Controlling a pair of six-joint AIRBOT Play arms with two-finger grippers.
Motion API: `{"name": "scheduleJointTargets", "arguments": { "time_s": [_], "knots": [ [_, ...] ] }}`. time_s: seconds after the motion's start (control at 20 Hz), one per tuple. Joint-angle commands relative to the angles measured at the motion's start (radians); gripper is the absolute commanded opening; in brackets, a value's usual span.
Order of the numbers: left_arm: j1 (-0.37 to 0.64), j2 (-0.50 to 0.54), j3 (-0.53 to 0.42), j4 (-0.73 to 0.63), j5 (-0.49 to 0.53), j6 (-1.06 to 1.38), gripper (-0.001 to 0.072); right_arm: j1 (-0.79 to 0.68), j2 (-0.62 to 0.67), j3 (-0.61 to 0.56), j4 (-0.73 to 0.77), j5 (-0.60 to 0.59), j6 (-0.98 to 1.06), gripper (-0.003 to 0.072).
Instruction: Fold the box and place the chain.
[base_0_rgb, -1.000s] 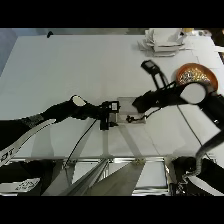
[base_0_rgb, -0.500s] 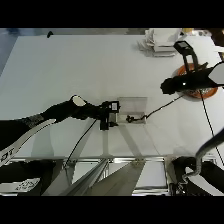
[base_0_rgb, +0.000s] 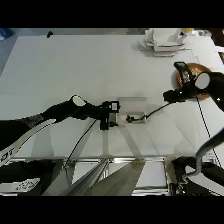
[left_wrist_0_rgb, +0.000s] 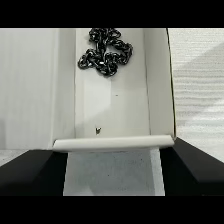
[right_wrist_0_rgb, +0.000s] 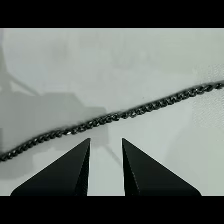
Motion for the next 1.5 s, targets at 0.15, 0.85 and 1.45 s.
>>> {"name": "scheduleJointTargets", "arguments": {
  "time_s": [0.15, 0.85, 1.45],
  "knots": [
    [0.0, 0.0, 0.0, 0.0, 0.0, 0.0, 0.0205, -0.002, -0.095, -0.026, -0.032, -0.025, 0.048, 0.023],
    [0.0, 0.0, 0.0, 0.0, 0.0, 0.0, 0.0205, -0.002, -0.187, -0.026, -0.033, -0.096, 0.048, 0.021],
    [0.0, 0.0, 0.0, 0.0, 0.0, 0.0, 0.0205, 0.002, 0.082, -0.026, 0.027, 0.026, -0.026, 0.0016]
  ]
}}
